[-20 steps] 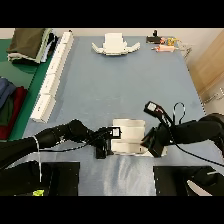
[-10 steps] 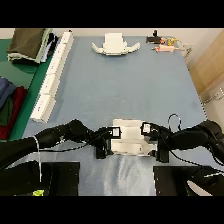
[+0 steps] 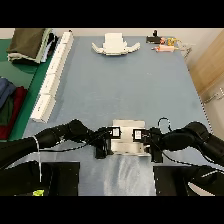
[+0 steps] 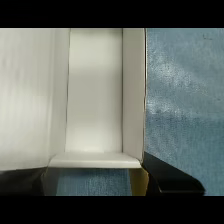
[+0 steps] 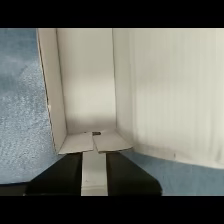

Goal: Fold the box.

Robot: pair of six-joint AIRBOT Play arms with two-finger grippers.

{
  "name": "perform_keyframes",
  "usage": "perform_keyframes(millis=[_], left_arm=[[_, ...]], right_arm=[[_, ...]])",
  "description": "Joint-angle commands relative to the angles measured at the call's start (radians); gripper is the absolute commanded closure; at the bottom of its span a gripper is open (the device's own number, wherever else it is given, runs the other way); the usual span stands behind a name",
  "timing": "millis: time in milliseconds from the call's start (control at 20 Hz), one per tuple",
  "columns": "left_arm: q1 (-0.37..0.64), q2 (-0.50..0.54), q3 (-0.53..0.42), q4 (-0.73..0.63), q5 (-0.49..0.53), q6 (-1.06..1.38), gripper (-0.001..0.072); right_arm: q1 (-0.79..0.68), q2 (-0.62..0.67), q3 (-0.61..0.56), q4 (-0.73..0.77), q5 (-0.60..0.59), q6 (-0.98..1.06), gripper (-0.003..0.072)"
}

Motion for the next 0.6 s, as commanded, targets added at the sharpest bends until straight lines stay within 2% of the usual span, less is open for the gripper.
perform_keyframes(millis=[0,150,300,400,450,550], left_arm=[[0.000,0.000,0.000,-0.001,0.000,0.000,0.0236],[0.000,0.000,0.000,-0.001,0.000,0.000,0.0237],[0.000,0.000,0.000,-0.001,0.000,0.000,0.0237],[0.000,0.000,0.000,-0.001,0.000,0.000,0.0237],[0.000,0.000,0.000,-0.001,0.000,0.000,0.0237],[0.000,0.000,0.000,-0.001,0.000,0.000,0.0237]], right_arm=[[0.030,-0.006,0.000,0.005,0.063,-0.003,0.0510],[0.031,-0.011,0.000,0.008,0.137,-0.003,0.0509],[0.031,-0.027,0.000,0.066,0.137,-0.003,0.0500],[0.031,-0.042,0.000,0.078,0.137,-0.003,0.0130],[0.030,-0.051,0.000,0.077,0.134,-0.003,0.0085],[0.030,-0.058,0.000,0.076,0.134,-0.003,0.0085]])
